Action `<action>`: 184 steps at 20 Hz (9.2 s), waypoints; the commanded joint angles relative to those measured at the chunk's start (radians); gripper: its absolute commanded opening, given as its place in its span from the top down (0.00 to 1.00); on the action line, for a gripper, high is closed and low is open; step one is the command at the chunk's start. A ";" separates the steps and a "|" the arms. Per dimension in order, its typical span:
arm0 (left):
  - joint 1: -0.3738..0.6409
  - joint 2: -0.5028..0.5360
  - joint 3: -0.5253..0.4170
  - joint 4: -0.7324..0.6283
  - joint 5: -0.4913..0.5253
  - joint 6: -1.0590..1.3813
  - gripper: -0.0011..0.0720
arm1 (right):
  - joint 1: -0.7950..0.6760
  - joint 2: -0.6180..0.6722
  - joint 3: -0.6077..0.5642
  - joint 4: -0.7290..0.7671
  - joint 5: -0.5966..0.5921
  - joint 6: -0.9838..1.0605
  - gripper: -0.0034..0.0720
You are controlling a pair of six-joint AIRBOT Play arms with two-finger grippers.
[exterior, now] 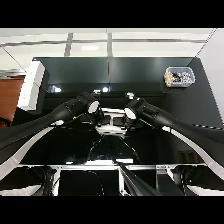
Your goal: Fold the box and place the chain.
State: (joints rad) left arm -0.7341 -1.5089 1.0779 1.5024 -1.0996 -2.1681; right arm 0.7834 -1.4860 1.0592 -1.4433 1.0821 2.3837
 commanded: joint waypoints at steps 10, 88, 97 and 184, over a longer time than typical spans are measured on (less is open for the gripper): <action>0.001 -0.001 0.001 0.007 -0.001 0.002 0.95 | 0.004 -0.007 0.003 -0.006 0.011 0.005 0.63; 0.001 -0.001 0.001 0.004 -0.008 0.002 0.95 | -0.649 0.298 0.938 0.067 0.693 -0.755 0.95; 0.001 -0.001 0.001 0.005 -0.007 0.002 0.95 | -0.214 0.440 0.482 0.170 0.447 -0.583 0.95; 0.488 0.063 -0.298 -0.888 0.066 2.530 0.01 | -0.321 0.574 -0.018 -0.102 0.061 -0.581 0.46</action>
State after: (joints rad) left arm -0.2314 -1.4273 0.7616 0.6071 -1.0313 0.3546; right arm 0.4625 -0.9115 1.0420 -1.5459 1.1690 1.8027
